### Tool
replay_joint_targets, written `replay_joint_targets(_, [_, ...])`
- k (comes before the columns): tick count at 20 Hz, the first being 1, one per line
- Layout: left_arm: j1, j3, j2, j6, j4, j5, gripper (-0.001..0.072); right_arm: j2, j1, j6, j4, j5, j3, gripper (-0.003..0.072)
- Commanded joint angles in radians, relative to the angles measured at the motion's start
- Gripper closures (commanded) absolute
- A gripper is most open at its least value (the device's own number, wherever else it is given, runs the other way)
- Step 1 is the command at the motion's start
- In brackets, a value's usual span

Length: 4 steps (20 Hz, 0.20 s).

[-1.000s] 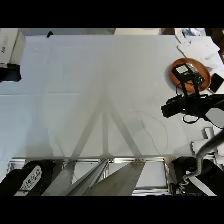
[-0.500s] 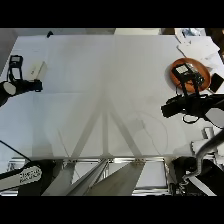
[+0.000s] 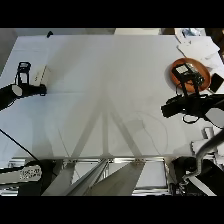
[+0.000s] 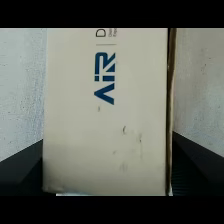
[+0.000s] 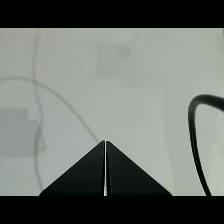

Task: Fold the box and place the chain.

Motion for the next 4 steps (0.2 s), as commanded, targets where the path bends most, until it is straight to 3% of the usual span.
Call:
replay_joint_targets(1, [0.000, 0.000, 0.043, 0.003, 0.001, -0.021, 0.0009, 0.000, 0.000, 0.000, 0.000, 0.000, 0.000, 0.0672])
replay_joint_targets(4, [0.000, 0.000, 0.130, 0.003, 0.001, -0.066, 0.0009, 0.000, 0.000, 0.000, 0.000, 0.000, 0.000, 0.0672])
